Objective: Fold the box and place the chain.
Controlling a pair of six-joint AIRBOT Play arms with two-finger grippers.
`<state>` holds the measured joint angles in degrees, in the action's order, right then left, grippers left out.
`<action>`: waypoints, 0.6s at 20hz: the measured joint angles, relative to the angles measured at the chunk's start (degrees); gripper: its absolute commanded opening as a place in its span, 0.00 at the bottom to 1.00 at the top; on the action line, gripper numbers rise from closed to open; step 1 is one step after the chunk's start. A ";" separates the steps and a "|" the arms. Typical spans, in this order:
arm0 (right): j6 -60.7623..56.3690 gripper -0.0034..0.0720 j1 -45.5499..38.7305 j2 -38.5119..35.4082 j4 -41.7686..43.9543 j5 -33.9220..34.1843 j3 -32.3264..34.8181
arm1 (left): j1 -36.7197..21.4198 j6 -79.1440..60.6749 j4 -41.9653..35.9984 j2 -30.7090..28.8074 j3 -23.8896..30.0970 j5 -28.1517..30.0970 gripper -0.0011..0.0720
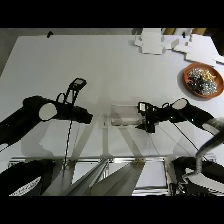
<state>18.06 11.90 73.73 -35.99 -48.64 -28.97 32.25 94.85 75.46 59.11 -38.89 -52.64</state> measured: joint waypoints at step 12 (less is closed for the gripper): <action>0.02 0.47 0.00 0.00 -0.02 0.00 0.02 | 1.79 2.14 -15.61 12.31 3.02 8.31 0.02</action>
<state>18.09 11.90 73.73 -36.01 -48.64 -28.95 34.04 96.99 59.86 71.42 -35.88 -44.34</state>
